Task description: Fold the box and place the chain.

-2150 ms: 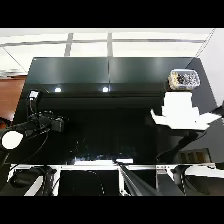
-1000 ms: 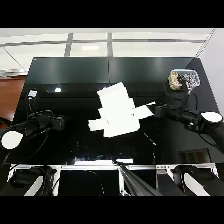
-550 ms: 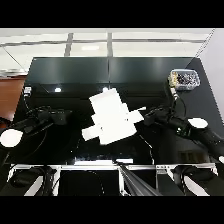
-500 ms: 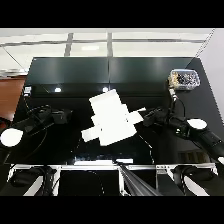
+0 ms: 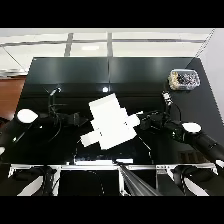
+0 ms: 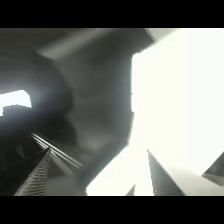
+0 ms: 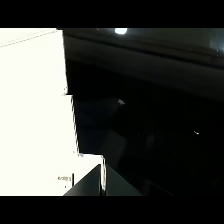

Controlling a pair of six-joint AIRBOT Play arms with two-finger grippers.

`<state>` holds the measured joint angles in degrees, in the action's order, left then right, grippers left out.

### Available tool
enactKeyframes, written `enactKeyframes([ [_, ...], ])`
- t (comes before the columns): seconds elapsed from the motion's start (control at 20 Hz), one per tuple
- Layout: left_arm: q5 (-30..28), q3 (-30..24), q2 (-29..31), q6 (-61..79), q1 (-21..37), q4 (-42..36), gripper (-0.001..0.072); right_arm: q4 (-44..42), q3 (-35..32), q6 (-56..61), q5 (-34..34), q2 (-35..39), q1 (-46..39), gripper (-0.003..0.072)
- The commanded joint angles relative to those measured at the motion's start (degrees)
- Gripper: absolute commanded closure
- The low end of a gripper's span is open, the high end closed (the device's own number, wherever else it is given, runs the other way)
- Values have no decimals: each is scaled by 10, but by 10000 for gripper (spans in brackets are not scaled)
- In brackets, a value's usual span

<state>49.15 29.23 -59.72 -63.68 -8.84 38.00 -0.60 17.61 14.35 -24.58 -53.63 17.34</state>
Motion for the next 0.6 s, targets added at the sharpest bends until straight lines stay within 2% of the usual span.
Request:
enactKeyframes([
  [0.0, 86, 48, -114, 153, -3, -137, 1, 0, 0, 4, 2, 0, 3, 669],
  [0.05, 95, 63, -139, 174, -8, -152, 0, 0, 0, 7, 2, 0, 3, 670],
  [0.25, 120, 136, -227, 188, -33, -123, 0, 0, -1, 15, 2, 0, 3, 669],
  [0.45, 247, 199, -299, 263, -50, -123, 22, 2, -1, 15, 2, 0, 3, 669],
  [0.55, 283, 223, -320, 266, -57, -96, 50, 2, -1, 15, 2, 0, 3, 669],
])
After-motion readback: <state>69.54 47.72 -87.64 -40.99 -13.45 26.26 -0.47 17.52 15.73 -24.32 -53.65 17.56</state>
